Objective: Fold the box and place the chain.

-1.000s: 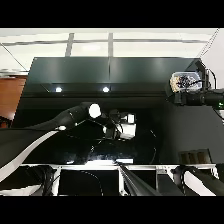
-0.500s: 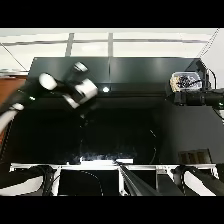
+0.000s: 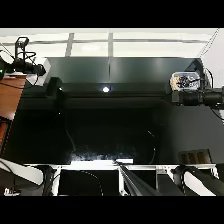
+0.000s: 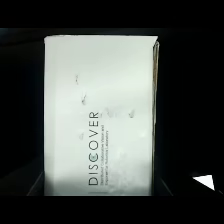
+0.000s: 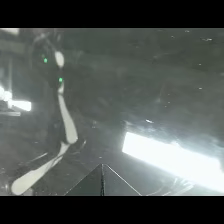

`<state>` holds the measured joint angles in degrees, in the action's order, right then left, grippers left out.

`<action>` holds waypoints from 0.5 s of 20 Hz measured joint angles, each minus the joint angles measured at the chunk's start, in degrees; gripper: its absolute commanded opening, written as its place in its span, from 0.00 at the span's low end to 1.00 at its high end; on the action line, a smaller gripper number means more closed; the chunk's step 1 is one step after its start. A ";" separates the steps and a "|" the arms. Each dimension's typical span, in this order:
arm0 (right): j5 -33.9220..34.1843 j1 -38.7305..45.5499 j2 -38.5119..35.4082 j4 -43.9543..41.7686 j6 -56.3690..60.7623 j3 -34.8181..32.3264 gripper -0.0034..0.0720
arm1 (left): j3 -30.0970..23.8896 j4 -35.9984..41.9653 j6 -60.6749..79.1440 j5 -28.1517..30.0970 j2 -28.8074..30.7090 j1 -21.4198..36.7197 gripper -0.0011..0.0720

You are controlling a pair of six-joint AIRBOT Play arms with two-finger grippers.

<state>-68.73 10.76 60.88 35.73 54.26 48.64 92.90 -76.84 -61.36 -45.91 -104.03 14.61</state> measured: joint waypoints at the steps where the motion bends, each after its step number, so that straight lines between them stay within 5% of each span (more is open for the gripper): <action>1: 0.00 -0.39 0.00 0.02 0.00 0.00 0.06 | 2.80 -1.07 -1.53 -0.44 -2.54 0.42 0.42; 5: 1.18 -1.25 0.00 -0.28 0.00 0.00 0.06 | 11.17 -2.45 -5.01 -3.41 -10.27 1.20 0.42; 6: 1.68 -1.36 0.00 -0.31 0.00 0.00 0.06 | 12.22 -2.43 -5.35 -4.50 -11.37 1.22 0.65; 7: 2.01 -1.42 0.00 -0.33 0.00 0.00 0.06 | 13.00 -2.38 -5.60 -4.61 -12.04 1.29 0.99; 10: 2.58 -1.53 0.00 -0.35 0.00 0.00 0.06 | 15.98 -2.51 -6.38 -7.19 -13.05 1.31 0.99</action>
<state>-66.15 9.23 60.88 35.38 54.26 48.64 108.88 -79.35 -67.75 -53.10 -117.08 15.92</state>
